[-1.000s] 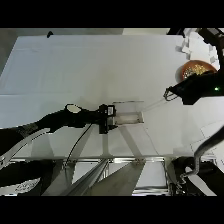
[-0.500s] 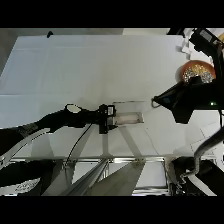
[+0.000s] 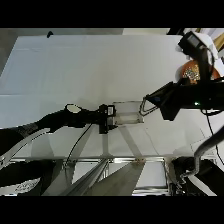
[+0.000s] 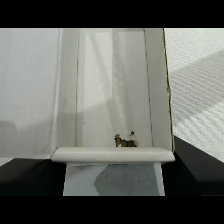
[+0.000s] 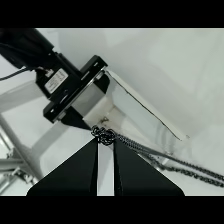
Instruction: Fold the box and place the chain.
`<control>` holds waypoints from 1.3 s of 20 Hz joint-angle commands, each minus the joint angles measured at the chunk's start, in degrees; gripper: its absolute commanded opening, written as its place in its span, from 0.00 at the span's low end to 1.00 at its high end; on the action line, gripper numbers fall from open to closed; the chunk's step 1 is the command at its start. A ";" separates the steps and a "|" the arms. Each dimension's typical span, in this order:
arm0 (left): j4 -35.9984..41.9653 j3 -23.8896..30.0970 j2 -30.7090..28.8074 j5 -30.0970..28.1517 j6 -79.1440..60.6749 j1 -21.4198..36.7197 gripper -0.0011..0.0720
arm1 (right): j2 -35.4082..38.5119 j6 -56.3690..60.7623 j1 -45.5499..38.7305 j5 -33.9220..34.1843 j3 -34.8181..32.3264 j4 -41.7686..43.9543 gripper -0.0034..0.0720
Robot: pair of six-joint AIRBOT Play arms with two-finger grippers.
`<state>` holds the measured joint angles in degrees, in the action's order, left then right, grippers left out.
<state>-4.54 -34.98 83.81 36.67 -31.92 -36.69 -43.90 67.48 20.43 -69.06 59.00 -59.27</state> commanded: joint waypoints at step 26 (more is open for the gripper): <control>0.00 -0.02 -0.02 0.00 -0.02 0.04 0.20 | -14.99 -8.04 8.26 21.94 -16.00 7.93 0.06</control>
